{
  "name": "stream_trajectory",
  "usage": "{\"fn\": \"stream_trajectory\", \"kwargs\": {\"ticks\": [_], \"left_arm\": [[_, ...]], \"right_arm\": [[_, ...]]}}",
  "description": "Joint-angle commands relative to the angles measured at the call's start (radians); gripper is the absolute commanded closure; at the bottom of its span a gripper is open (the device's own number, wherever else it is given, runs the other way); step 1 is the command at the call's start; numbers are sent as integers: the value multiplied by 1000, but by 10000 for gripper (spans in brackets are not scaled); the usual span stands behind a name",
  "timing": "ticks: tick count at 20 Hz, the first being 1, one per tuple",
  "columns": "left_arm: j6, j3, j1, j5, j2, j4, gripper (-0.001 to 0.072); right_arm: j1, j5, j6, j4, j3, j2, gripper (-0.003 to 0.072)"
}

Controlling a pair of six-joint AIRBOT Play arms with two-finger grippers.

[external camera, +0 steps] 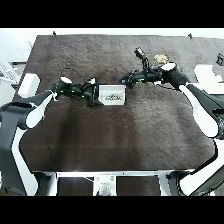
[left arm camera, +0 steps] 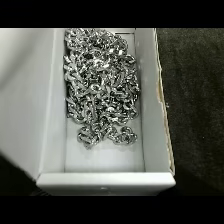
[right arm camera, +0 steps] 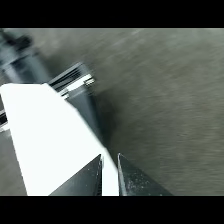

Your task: Fold the box and place the chain.

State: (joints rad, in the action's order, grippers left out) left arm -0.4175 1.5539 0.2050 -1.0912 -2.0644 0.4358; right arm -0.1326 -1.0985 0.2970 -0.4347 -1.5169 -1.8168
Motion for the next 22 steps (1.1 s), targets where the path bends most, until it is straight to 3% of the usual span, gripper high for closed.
{"fn": "stream_trajectory", "kwargs": {"ticks": [1,6,8,10,14,16,22], "left_arm": [[0,0,-1,1,-1,1,422],[0,0,-1,1,-1,1,422],[0,0,-1,2,-1,1,422],[0,0,-1,1,-1,1,422],[0,0,-1,1,-1,1,422],[0,0,-1,2,-1,1,422],[0,0,-1,2,-1,1,423]], "right_arm": [[-14,-115,1,-49,-1,-1,552],[-57,-142,-4,-126,0,-1,551],[-69,-142,-16,-154,0,-1,518],[-79,-142,-31,-162,0,-1,421],[-78,-141,-48,-162,-1,-1,387],[-79,-126,-60,-162,0,-2,276],[-91,-72,-97,-196,0,-15,274]]}}
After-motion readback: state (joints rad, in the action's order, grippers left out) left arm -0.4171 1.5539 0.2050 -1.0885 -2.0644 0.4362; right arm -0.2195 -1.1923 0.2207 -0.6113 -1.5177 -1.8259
